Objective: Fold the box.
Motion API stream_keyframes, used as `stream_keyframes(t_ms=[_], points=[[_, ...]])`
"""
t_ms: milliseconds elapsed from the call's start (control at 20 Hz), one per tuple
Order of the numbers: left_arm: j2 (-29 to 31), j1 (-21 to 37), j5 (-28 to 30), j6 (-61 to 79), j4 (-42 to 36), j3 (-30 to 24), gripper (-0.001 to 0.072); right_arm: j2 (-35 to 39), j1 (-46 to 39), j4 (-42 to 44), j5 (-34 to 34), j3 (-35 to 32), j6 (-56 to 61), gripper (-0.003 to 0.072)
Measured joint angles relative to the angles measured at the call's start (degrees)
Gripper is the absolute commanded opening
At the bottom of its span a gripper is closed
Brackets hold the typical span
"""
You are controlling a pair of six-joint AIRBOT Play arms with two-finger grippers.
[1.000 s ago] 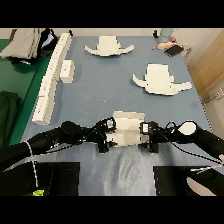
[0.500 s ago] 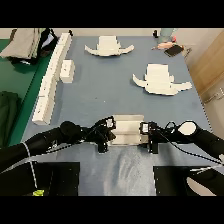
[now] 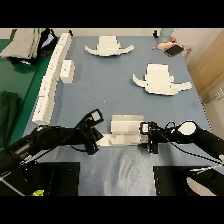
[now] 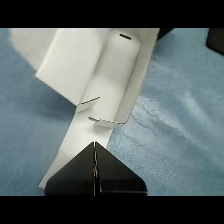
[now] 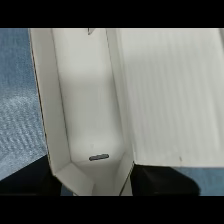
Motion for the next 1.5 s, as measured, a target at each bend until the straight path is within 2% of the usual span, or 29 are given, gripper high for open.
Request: stream_keyframes(t_ms=[150, 250, 350, 500, 750, 950, 1200, 1400, 1450, 1500], points=[[7.06, 3.69, -4.70, -26.91, 13.29, 0.22, 0.0016, 0.00, 0.00, 0.00, -0.02, 0.00, 0.00, 0.0464], [8.85, 7.96, -10.29, -40.70, 18.64, 0.09, 0.0016, 0.00, 0.00, 0.00, -0.02, 0.00, -0.02, 0.0464], [8.66, 12.39, -14.84, -48.92, 19.87, -0.33, 0.0016, 0.00, 0.00, 0.00, -0.04, 0.00, -0.02, 0.0464], [5.14, 16.70, -17.03, -52.63, 15.28, -1.18, 0.0016, 0.00, 0.00, 0.00, -0.04, 0.00, 0.00, 0.0464], [-5.42, 18.53, -14.32, -46.60, 2.23, -1.73, 0.0016, 0.00, 0.00, -0.02, -0.07, 0.00, 0.00, 0.0464], [-11.80, 14.16, -10.14, -43.47, -3.52, -1.84, 0.0015, 0.00, 0.00, -0.02, -0.09, 0.00, -0.02, 0.0464], [-14.29, 6.86, -1.25, -42.27, -9.22, -1.57, 0.0016, 0.00, 0.00, -0.02, -0.11, 0.00, 0.00, 0.0464], [-12.92, 4.24, 2.36, -41.77, -11.47, -0.96, 0.0019, -0.02, 0.00, 0.00, -0.11, 0.00, -0.02, 0.0464], [-12.26, 4.07, 2.89, -41.66, -11.67, -0.90, 0.0072, 0.00, 0.00, -0.02, -0.11, 0.00, -0.02, 0.0464], [-11.61, 3.89, 3.30, -41.64, -11.91, -0.83, 0.0397, 0.00, 0.00, -0.02, -0.11, 0.00, 0.00, 0.0464]])
